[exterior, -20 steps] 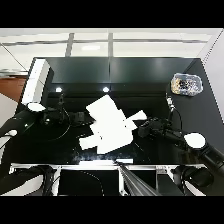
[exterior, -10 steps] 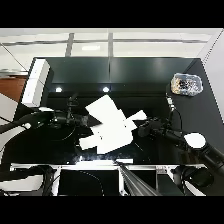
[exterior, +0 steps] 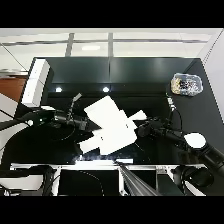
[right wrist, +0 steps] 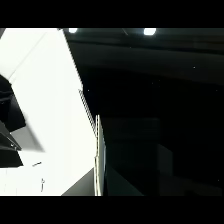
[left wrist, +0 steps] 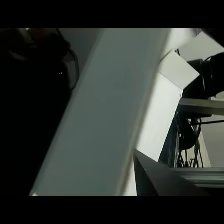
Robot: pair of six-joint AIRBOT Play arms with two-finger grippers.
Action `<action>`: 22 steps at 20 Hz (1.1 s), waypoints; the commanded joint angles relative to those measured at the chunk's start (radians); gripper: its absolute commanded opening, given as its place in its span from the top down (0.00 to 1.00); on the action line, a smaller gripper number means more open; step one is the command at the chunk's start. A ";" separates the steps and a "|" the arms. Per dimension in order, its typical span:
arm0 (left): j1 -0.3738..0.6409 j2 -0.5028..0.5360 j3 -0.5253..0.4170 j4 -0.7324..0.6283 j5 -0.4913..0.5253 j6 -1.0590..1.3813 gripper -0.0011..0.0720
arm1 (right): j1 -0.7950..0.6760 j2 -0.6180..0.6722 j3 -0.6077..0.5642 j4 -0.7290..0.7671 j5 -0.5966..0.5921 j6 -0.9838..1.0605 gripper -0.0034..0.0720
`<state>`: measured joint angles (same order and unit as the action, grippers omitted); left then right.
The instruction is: Fold the box and place the chain.
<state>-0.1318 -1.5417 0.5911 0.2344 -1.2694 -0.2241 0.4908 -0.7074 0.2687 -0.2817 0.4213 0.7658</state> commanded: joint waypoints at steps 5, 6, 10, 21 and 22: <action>-0.006 -0.016 0.039 0.057 -0.022 0.011 0.52 | 0.001 0.001 0.000 0.000 0.001 0.001 0.90; -0.014 -0.019 0.039 0.060 -0.020 0.011 0.52 | 0.001 0.001 0.000 -0.004 0.001 0.001 0.90; -0.046 -0.022 0.045 0.076 0.010 0.013 0.81 | 0.001 0.001 0.000 -0.010 0.000 0.001 0.90; -0.063 -0.016 0.203 0.225 -0.079 0.016 0.94 | -0.312 0.038 0.095 -0.288 0.190 0.000 0.02; -0.077 -0.006 0.230 0.275 -0.068 0.016 0.94 | -0.364 0.045 0.130 -0.369 0.230 0.000 0.02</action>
<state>-0.1905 -1.5581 0.7586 0.4038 -1.3239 -0.2096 0.2611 -0.6811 0.3351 -0.4522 0.5323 0.7673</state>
